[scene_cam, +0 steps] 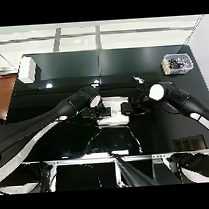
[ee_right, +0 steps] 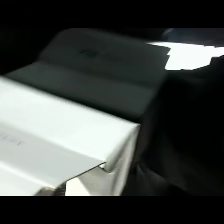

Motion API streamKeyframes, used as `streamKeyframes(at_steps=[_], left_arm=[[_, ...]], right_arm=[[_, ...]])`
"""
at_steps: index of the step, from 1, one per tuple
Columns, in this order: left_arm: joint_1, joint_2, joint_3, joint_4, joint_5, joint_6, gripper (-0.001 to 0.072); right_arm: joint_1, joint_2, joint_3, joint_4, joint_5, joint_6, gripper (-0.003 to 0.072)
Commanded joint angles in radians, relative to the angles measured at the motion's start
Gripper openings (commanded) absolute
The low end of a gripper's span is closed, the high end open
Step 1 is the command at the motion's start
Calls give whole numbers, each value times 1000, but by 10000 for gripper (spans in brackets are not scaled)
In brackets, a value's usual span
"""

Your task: Fold the box and place the chain.

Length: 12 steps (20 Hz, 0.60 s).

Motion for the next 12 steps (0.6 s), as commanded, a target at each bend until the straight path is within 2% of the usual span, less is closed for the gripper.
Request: streamKeyframes(at_steps=[1,4,5,6,12], left_arm=[[1,0,0,1,-1,1,28],[1,0,0,0,-3,1,27],[1,0,0,0,-3,1,28],[1,0,0,0,-4,1,28],[1,0,0,0,-7,1,27]], right_arm=[[117,-24,78,-294,47,344,398],[155,-64,90,-312,103,405,398],[164,-70,90,-313,106,405,325],[166,-71,90,-313,105,406,301],[169,-82,90,-320,111,409,302]])
